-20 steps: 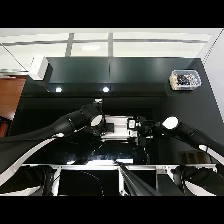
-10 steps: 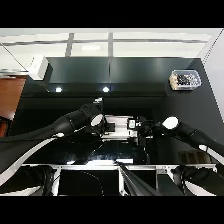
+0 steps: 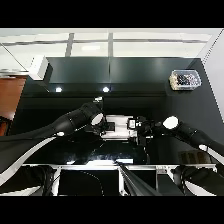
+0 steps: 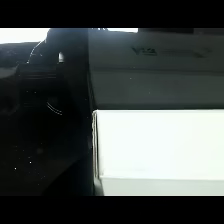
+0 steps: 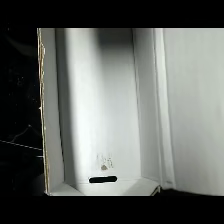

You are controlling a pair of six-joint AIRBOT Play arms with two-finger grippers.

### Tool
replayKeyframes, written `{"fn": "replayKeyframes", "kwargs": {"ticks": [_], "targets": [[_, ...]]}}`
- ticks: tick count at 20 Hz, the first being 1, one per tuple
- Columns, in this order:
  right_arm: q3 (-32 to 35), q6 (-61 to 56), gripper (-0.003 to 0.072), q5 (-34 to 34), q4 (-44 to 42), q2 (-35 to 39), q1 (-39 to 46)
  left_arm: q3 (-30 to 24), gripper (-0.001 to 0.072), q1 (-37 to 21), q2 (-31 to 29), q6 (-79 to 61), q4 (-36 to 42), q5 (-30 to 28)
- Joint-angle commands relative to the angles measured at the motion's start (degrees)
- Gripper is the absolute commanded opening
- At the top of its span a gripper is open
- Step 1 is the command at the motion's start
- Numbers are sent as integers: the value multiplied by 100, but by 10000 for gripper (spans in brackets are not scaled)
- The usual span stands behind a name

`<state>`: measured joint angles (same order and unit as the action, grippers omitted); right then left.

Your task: Fold the box and place the chain.

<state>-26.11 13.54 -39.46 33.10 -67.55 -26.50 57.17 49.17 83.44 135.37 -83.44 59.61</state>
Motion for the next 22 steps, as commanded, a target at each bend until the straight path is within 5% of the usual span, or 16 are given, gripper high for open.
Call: {"fn": "replayKeyframes", "kwargs": {"ticks": [1, 3, 5, 14, 22], "targets": [[0, -4, 397, 2, -7, -4, -4, 2, 27, 0, 61, -17, 166, -59], [0, -4, 401, 4, -7, -2, -4, 24, 27, -2, 61, -17, 146, -55], [-4, -22, 695, 31, 0, 70, 2, 72, 27, -4, 61, -20, 140, -52], [-2, -1115, 693, -968, 1635, 1128, 321, 98, 26, 0, 61, -37, -201, 396], [-2, -358, 692, -638, 734, 876, 317, 127, 32, -2, 61, -35, -146, 391]]}}
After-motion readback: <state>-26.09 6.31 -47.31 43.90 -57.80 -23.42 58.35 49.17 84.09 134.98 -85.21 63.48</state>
